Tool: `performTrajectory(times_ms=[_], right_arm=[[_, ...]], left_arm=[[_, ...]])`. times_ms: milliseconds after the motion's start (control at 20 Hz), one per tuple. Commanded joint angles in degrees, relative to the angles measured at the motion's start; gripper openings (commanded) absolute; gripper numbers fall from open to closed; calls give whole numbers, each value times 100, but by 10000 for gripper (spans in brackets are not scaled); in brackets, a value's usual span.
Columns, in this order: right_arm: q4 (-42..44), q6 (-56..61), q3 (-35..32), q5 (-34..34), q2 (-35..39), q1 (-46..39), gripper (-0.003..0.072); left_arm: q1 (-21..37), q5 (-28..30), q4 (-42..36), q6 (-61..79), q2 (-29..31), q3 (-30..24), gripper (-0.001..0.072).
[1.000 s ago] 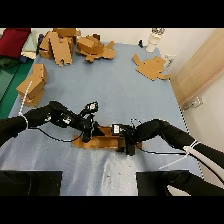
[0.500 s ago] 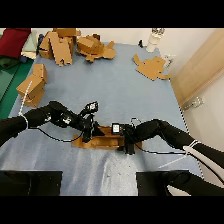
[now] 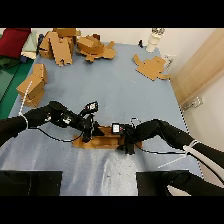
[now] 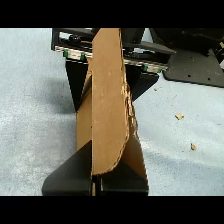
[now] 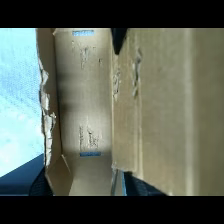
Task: Fold the box.
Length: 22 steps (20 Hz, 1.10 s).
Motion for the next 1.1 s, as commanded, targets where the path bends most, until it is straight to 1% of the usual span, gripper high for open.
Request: performTrajectory(times_ms=[0,150,450,500,550,600,900,950,1050], right_arm=[[-4,2,0,-2,-4,4,521],[0,2,0,-4,-4,4,520],[0,2,0,-7,-4,4,520],[0,2,0,-7,-4,4,520],[0,2,0,-7,-4,4,520],[0,2,0,-4,-4,4,520],[0,0,0,-4,-2,4,520],[-2,2,0,-4,-2,4,521],[-2,2,0,-7,-2,4,520]], left_arm=[[4,0,-24,2,-2,2,15],[4,-7,-155,-17,-2,2,15],[9,48,-168,-17,-2,4,16],[17,52,-166,-17,-2,7,58],[17,151,-188,-79,0,9,298],[17,286,-260,-367,-2,9,352],[57,339,-238,-557,68,13,354],[120,345,-129,-789,149,15,354],[306,348,522,-1410,442,15,354]])
